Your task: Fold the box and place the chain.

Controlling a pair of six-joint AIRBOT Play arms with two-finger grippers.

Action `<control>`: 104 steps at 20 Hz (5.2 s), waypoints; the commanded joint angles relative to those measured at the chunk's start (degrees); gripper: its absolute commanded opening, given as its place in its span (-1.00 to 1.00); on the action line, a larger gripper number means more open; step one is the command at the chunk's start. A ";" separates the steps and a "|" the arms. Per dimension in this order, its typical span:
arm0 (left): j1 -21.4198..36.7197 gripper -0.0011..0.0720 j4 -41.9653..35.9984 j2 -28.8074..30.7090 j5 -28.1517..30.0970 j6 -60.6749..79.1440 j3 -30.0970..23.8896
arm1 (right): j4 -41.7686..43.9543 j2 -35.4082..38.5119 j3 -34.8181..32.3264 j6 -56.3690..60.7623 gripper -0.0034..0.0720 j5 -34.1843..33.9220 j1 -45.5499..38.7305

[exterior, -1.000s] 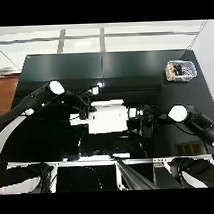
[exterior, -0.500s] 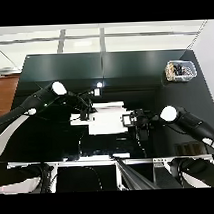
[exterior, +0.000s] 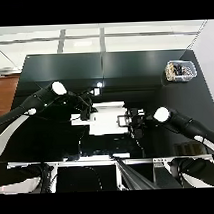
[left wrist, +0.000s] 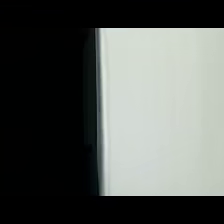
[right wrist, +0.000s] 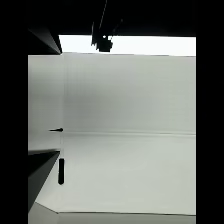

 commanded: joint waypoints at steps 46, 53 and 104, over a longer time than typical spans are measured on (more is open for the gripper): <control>-0.02 -0.91 -0.57 -2.27 -1.22 -0.02 -0.02 | 17.81 -8.85 4.44 -15.80 0.96 5.38 -9.86; -0.02 -0.91 -0.55 -2.27 -1.33 -0.02 -0.02 | 13.16 -9.51 4.81 -11.69 0.96 3.63 -8.66; 0.17 0.08 -0.57 -1.70 -1.53 -0.57 0.63 | 11.41 -10.34 5.70 -7.85 0.35 1.92 -5.90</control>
